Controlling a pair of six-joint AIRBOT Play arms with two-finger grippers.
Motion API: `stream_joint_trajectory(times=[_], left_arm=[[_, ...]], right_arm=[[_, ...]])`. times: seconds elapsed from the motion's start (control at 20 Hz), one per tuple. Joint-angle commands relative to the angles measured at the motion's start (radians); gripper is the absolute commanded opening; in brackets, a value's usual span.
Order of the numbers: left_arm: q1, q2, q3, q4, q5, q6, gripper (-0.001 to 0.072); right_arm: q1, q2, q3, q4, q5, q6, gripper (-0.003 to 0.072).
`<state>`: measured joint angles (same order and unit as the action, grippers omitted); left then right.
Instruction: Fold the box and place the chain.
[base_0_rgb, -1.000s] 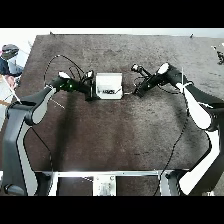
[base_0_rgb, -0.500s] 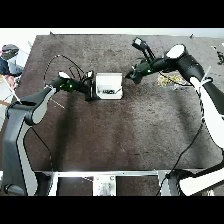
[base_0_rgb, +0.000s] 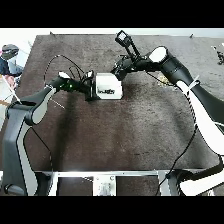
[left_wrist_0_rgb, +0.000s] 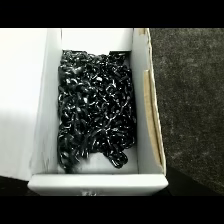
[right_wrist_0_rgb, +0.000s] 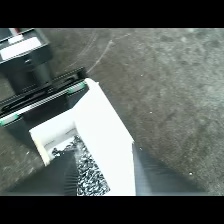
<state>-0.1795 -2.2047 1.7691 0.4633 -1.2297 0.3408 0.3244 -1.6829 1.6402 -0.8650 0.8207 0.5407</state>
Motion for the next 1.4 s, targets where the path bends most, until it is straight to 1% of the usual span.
stream_joint_trajectory(times=[0.0,0.1,0.15,0.2,0.25,0.35,0.55,0.7,0.75,0.85,1.05,1.2,1.35], left_arm=[[0.000,0.000,0.000,0.000,0.000,0.000,0.0409],[0.000,0.000,0.000,0.000,0.000,0.000,0.0409],[0.000,0.000,0.000,0.000,0.000,0.000,0.0409],[0.000,0.000,0.000,0.000,0.000,0.000,0.0409],[0.000,0.000,0.000,0.000,0.000,0.000,0.0409],[0.000,0.000,0.000,0.000,0.000,0.000,0.0409],[0.000,0.000,0.000,0.000,0.000,0.000,0.0409],[0.000,0.000,0.000,0.000,0.000,0.000,0.0409],[0.000,0.000,0.000,0.000,0.000,0.000,0.0409],[0.000,0.000,0.000,0.000,0.000,0.000,0.0409],[0.000,0.000,0.000,0.000,0.000,0.000,0.0409],[0.000,0.000,0.000,0.000,0.000,0.000,0.0409],[0.000,0.000,0.000,0.000,0.000,0.000,0.0409]], right_arm=[[-0.039,-0.008,0.001,-0.011,-0.066,0.080,0.0192],[-0.103,-0.013,0.001,0.048,-0.065,0.084,0.0190],[-0.139,-0.024,0.001,0.093,-0.064,0.080,0.0154],[-0.170,-0.040,0.003,0.133,-0.054,0.067,0.0150],[-0.201,-0.068,0.020,0.179,-0.015,0.032,0.0150],[-0.245,-0.150,0.094,0.248,0.080,0.000,0.0150],[-0.265,-0.309,0.252,0.315,0.190,-0.053,0.0150],[-0.256,-0.372,0.281,0.362,0.235,-0.114,0.0150],[-0.253,-0.385,0.281,0.379,0.270,-0.146,0.0150],[-0.240,-0.396,0.281,0.387,0.344,-0.232,0.0152],[-0.225,-0.380,0.282,0.380,0.416,-0.368,0.0154],[-0.224,-0.361,0.282,0.366,0.473,-0.391,0.0154],[-0.212,-0.359,0.283,0.313,0.494,-0.392,0.0158]])
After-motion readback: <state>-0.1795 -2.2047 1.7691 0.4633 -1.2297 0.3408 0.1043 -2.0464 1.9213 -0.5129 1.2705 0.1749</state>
